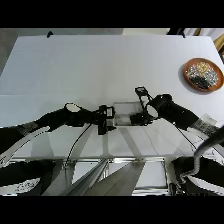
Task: Fold the box and place the chain.
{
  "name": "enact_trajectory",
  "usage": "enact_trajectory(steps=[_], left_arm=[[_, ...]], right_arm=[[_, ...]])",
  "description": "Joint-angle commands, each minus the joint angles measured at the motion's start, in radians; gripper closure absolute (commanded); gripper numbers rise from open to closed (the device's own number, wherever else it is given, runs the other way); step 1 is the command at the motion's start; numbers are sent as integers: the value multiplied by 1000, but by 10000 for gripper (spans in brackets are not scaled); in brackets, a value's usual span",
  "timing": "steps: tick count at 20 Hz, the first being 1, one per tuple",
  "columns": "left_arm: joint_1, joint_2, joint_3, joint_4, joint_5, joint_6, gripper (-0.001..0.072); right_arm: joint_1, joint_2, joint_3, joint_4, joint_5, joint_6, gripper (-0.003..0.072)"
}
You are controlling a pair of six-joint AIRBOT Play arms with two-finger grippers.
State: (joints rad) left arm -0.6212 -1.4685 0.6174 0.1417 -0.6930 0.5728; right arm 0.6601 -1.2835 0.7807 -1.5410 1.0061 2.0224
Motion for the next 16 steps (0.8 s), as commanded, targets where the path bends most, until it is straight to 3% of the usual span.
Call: enact_trajectory(steps=[1,3,4,5,6,11,12,14,16], left_arm=[[0,1,1,1,0,3,456],[0,1,1,1,0,3,456],[0,1,1,1,0,3,456],[0,1,1,1,1,3,456],[0,1,1,1,0,3,456],[0,1,1,1,0,3,456],[0,1,1,1,0,3,456],[0,1,1,1,0,3,456],[0,1,1,1,0,3,456]], right_arm=[[2,-1,-2,-8,-14,-2,675],[2,-1,-2,-8,-27,-3,675],[2,-1,-2,-8,-37,-3,626],[2,-1,-2,-8,-52,-3,523],[2,-1,-2,-8,-64,-2,498],[2,-14,-2,-16,-79,23,500],[2,-16,-2,-19,-77,24,528],[2,-16,-2,-23,-75,24,674],[2,-16,-2,-23,-73,24,675]])
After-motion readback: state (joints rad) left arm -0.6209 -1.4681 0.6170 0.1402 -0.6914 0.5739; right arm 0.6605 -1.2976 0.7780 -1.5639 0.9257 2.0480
